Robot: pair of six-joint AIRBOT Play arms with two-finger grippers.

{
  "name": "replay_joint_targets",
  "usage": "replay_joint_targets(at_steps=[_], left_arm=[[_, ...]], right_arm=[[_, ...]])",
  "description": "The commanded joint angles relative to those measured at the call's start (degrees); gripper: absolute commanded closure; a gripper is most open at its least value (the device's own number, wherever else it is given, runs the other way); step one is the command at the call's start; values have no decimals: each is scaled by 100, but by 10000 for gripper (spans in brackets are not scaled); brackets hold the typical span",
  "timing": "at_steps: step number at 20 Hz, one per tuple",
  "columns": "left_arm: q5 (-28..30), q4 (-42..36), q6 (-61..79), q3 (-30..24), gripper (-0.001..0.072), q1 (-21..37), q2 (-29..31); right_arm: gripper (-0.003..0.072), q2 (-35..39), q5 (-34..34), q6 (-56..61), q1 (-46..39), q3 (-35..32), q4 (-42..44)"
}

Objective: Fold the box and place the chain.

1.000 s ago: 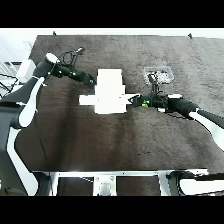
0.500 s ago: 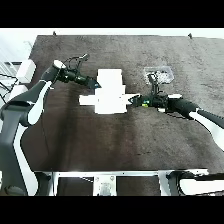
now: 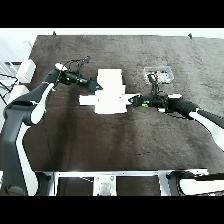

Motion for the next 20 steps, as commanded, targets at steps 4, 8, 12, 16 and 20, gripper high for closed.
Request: replay_joint_targets(at_steps=[4, 8, 12, 16, 20], left_arm=[[-170, -229, 284, 7, 432, 7, -105], [-192, -295, 372, 7, 533, 7, -105], [-258, -297, 437, 4, 690, 7, -105], [-691, -306, 1449, 4, 692, 9, -105], [-1001, -575, 2667, 4, 697, 9, -98]], right_arm=[[677, -2, 2, 0, 4, -2, -4], [676, -2, 2, 2, 4, -2, -83], [636, -2, 2, 2, 4, -2, -85], [336, 13, 31, 2, -210, -2, -81], [336, 164, 164, 7, -979, -2, -63]])
